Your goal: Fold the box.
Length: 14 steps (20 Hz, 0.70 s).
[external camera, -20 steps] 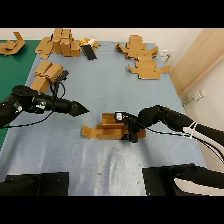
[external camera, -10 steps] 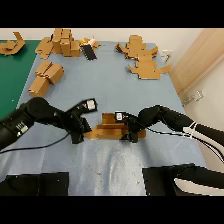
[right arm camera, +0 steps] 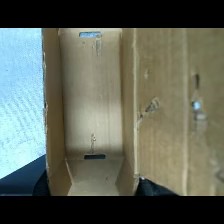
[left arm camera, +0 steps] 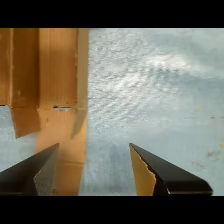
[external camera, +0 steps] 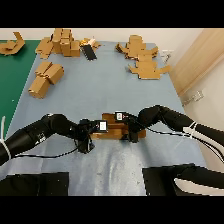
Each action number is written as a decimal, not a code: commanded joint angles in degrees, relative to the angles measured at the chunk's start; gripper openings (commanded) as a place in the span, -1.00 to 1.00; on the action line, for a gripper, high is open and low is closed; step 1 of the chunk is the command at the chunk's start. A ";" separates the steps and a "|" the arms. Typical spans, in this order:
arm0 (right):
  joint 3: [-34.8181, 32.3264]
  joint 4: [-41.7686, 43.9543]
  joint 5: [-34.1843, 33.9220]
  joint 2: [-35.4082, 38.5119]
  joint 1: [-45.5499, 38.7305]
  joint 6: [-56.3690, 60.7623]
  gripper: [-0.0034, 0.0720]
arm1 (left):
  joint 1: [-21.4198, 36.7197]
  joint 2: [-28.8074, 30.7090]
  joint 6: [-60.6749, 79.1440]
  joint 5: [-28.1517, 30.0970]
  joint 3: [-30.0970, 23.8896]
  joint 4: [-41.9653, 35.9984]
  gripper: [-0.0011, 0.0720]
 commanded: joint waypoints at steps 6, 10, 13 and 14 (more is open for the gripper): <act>0.02 0.00 0.02 0.00 0.04 0.02 0.41 | 0.39 -3.13 -7.15 11.63 0.22 0.22 0.89; 0.02 0.00 0.02 0.00 0.04 0.02 0.41 | 0.94 -3.56 -7.02 11.76 0.33 -0.26 0.89; 0.02 0.00 0.04 0.00 0.04 0.02 0.41 | 0.52 -4.28 -6.71 11.69 0.61 -0.57 0.89; 0.02 0.00 0.04 0.00 0.04 0.02 0.41 | 0.31 -4.72 -6.58 11.80 0.87 -0.72 0.89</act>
